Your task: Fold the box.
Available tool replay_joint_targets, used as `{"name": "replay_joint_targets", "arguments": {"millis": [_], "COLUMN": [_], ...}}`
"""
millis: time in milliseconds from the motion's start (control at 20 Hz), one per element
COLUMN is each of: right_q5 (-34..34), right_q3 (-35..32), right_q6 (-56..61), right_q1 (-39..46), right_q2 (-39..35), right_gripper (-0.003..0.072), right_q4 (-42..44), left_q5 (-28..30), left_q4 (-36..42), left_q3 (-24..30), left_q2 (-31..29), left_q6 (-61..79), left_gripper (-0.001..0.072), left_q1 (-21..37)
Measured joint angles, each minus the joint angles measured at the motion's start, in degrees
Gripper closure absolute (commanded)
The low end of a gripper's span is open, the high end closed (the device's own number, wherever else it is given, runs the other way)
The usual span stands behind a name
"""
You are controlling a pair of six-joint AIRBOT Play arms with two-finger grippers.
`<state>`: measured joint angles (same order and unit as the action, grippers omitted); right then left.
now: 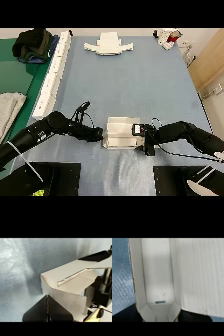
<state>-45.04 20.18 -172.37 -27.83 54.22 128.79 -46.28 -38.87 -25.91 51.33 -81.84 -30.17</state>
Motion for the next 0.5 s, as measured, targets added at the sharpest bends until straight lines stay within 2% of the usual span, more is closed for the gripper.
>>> {"name": "replay_joint_targets", "arguments": {"millis": [50,100,150,400,500], "right_q5": [-0.02,0.0,0.0,0.0,0.0], "right_q3": [0.0,0.0,0.0,0.0,0.0], "right_q6": [0.0,0.0,0.0,-0.02,0.0], "right_q1": [0.0,0.0,0.0,0.0,0.0], "right_q2": [0.0,0.0,0.0,0.0,0.0], "right_gripper": [0.0208,0.0209,0.0209,0.0209,0.0208], "right_q4": [0.0,0.0,0.0,0.0,0.0], "left_q5": [-0.15,-0.39,-0.61,-1.49,-1.53], "left_q4": [0.07,0.09,0.11,0.15,0.26], "left_q3": [-0.42,-0.74,-1.01,-1.55,-1.6], "left_q2": [0.0,0.0,0.0,0.0,0.07], "left_q6": [-0.02,-0.02,-0.04,-0.04,-0.04], "left_gripper": [0.0565,0.0345,0.0371,0.0369,0.0341], "left_q1": [-0.07,-0.07,-0.07,-0.13,-0.22]}}
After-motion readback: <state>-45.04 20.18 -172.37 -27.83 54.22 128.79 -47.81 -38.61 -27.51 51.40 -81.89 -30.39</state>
